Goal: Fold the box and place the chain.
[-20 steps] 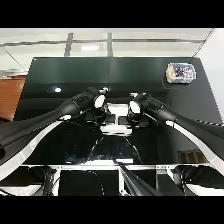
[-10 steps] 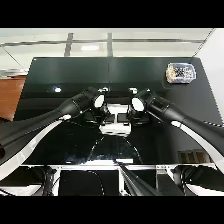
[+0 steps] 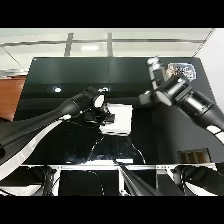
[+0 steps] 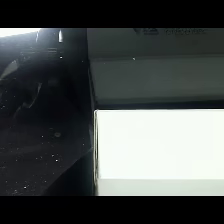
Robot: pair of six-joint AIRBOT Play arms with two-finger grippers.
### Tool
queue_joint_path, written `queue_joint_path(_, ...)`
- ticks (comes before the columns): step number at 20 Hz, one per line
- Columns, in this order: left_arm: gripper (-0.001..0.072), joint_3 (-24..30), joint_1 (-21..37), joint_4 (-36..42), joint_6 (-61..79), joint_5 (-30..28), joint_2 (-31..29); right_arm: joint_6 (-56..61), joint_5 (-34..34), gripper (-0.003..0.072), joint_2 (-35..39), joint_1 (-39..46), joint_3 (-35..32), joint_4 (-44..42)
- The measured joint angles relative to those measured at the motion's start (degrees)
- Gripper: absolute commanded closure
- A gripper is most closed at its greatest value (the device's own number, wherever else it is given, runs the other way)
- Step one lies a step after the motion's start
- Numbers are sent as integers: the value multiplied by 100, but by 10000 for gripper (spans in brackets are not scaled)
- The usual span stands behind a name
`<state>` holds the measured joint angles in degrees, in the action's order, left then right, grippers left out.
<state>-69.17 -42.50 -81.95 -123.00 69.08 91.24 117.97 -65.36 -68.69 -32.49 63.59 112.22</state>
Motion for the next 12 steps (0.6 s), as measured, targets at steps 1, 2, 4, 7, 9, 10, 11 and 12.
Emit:
queue_joint_path(1, 683, 2, 0, 0, 0, 0, 0, 44, 365, -25, -52, 306, -55, 280)
queue_joint_path(2, 683, 2, 0, 2, 0, 2, 0, 142, 715, -24, -146, 627, -90, 396)
queue_joint_path(4, 683, 2, 0, 2, 0, 4, 0, 319, 1412, -23, -439, 1364, -79, 232)
queue_joint_path(7, 683, 2, 0, 2, 0, 4, 0, 492, 2260, 92, -1108, 2433, 448, -870)
queue_joint_path(9, 683, 2, 0, 2, 0, 4, 0, 542, 2319, 202, -1722, 3008, 1207, -1683)
queue_joint_path(10, 683, 2, 0, 2, 0, 4, 0, 542, 2243, 202, -2048, 3233, 1639, -2024)
queue_joint_path(11, 683, 2, 0, 2, 0, 7, 0, 542, 2017, 201, -2400, 3445, 2127, -2363)
queue_joint_path(12, 683, 0, 0, 0, 0, 7, 0, 520, 1825, 201, -2726, 3602, 2562, -2647)
